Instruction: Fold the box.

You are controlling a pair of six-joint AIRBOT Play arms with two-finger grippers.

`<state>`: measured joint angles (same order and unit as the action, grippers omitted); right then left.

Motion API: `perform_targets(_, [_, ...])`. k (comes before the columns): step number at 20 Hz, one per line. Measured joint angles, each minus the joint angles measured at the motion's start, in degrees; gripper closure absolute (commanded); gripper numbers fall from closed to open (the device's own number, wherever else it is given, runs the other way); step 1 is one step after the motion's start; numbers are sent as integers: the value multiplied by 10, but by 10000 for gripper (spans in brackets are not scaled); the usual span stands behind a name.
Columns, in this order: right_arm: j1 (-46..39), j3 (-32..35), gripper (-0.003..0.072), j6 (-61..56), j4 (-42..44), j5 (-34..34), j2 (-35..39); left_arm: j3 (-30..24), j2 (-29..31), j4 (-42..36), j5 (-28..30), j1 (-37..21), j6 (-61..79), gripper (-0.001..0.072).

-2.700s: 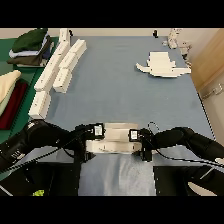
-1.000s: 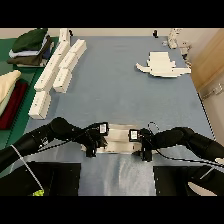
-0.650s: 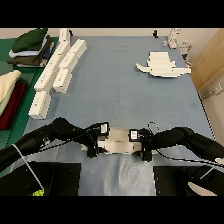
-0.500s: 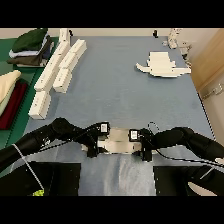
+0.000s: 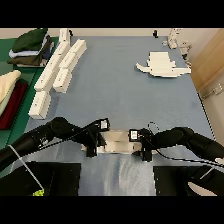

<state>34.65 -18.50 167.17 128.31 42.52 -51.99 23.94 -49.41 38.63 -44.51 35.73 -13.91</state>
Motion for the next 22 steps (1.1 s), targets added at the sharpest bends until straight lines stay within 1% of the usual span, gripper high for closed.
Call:
perform_targets(3, [0,0,164,0,0,0,0,22,45,99,-14,-1,-211,694])
perform_targets(7, [0,0,164,0,0,0,0,38,114,261,-31,-11,-543,694])
perform_targets(9, [0,0,164,0,0,0,0,40,132,344,-59,-40,-708,694])
perform_targets(11, [0,0,163,0,0,0,0,38,136,385,-94,-85,-818,694])
perform_targets(13, [0,0,164,0,0,0,0,28,130,379,-116,-130,-851,694])
perform_targets(16, [0,0,163,0,0,0,0,0,114,315,-126,-171,-840,695])
perform_targets(19, [0,0,163,0,0,0,0,-33,98,260,-113,-178,-824,695])
perform_targets(22, [0,0,163,0,0,0,0,-60,84,204,-84,-159,-807,695])
